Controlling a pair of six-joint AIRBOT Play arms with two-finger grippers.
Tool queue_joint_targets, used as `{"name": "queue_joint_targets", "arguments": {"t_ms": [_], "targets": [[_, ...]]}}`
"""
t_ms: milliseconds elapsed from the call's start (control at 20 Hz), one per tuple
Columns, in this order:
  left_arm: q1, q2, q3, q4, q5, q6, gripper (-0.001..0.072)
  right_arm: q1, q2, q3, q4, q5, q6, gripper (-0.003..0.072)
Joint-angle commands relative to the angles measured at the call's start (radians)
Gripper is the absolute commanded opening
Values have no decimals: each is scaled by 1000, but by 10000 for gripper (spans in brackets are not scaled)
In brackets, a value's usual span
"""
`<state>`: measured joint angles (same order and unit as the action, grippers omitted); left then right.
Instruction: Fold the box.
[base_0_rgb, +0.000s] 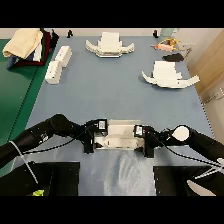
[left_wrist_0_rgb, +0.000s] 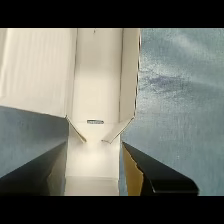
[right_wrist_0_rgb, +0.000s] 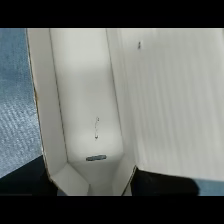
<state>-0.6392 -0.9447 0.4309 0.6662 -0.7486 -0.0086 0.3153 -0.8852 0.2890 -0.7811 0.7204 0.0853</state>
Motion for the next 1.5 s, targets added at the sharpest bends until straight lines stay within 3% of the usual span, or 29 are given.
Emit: {"name": "queue_joint_targets", "arguments": {"t_ms": [0,50,150,400,600,650,700,750,1000,1050,1100,1150,1300,1450], "targets": [[-32,-48,-4,-92,37,72,467,0,1,1,0,0,0,508],[-41,-54,-3,-95,53,72,346,0,1,1,0,0,0,508],[-50,-60,-3,-95,80,72,175,0,1,1,0,0,0,509],[-72,-77,-2,-141,107,73,164,0,1,1,0,0,0,508],[-105,-107,-2,-252,148,136,165,0,1,1,0,0,0,509],[-112,-108,-2,-258,148,150,186,0,1,1,0,0,0,508],[-116,-108,-2,-258,150,149,352,0,1,1,0,0,0,509],[-115,-108,-3,-257,148,139,608,0,1,1,0,0,0,508],[-115,-108,-8,-242,145,116,627,0,1,1,0,0,0,509],[-115,-108,-8,-236,145,114,598,0,1,1,0,0,0,509],[-115,-104,-8,-217,143,73,246,0,1,1,0,0,0,508],[-114,-92,-8,-167,143,-3,12,0,1,1,0,0,0,509],[-100,-8,-8,85,126,-383,13,0,1,1,0,0,0,509],[-49,145,13,282,13,-814,13,0,1,1,0,0,0,509]]}}
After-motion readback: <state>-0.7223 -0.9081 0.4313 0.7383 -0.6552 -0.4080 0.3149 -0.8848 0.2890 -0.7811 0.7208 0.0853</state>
